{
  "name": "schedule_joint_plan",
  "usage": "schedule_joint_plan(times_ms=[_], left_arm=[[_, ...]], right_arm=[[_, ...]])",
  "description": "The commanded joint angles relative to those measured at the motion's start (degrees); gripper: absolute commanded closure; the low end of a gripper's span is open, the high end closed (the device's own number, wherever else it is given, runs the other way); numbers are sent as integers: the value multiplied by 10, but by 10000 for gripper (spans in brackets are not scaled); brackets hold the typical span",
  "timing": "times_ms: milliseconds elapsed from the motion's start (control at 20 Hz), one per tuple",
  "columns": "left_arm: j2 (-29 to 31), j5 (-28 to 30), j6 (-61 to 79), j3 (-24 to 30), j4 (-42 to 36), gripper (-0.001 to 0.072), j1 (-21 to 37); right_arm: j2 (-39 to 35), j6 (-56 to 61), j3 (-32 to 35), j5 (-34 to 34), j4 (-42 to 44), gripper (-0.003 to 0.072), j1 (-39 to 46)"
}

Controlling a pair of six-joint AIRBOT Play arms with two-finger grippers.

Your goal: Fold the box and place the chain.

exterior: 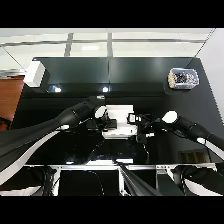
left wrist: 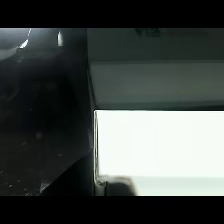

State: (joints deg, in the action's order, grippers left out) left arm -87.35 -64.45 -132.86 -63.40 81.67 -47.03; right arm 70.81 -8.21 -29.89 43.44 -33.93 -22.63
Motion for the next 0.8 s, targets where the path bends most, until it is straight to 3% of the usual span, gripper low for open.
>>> schedule_joint_plan(times_ms=[0,150,750], left_arm=[[1,-7,0,-12,20,687,3],[-1,-10,0,-12,27,687,8],[-11,-32,7,-12,31,686,7]], right_arm=[[-17,8,-2,29,-36,-34,0],[-48,23,-2,30,-88,-34,1],[-70,9,-6,-47,-92,-34,4]])
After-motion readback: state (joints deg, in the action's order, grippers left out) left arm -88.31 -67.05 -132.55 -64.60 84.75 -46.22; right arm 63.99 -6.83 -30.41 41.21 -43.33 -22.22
